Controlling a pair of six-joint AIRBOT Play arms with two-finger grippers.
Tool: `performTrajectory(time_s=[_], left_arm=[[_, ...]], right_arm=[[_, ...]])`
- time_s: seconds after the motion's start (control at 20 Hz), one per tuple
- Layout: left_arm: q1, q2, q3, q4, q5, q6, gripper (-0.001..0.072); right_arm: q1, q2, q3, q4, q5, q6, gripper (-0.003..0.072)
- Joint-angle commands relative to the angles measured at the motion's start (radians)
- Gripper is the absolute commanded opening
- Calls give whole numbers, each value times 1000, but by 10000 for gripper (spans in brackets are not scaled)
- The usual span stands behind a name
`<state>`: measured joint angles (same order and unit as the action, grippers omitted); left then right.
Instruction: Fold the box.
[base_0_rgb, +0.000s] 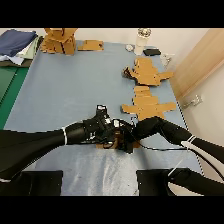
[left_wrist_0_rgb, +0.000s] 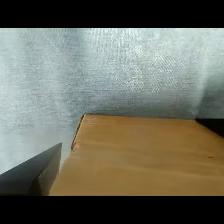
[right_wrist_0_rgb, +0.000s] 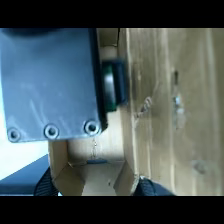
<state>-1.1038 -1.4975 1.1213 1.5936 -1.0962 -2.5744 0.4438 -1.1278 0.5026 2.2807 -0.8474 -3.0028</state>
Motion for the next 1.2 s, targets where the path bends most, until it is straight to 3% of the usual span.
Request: performTrajectory(time_s=[0.0,0.55,0.6,0.65,0.7,0.85,1.0,1.15], left_arm=[[1,31,10,0,-45,21,626],[46,211,10,29,-184,21,583],[51,228,10,27,-190,30,457],[52,243,10,27,-198,70,164],[53,256,10,28,-210,148,14],[126,267,-10,-37,-302,304,13],[283,303,-101,-248,-260,583,13],[494,329,-204,-556,-170,1198,14]], right_arm=[[0,0,0,0,1,0,516],[0,0,0,0,0,0,516],[0,0,0,0,0,0,516],[0,0,0,0,0,0,516],[0,0,0,0,1,0,516],[0,0,0,0,1,0,516],[0,0,0,0,0,0,516],[0,0,0,0,0,0,515]])
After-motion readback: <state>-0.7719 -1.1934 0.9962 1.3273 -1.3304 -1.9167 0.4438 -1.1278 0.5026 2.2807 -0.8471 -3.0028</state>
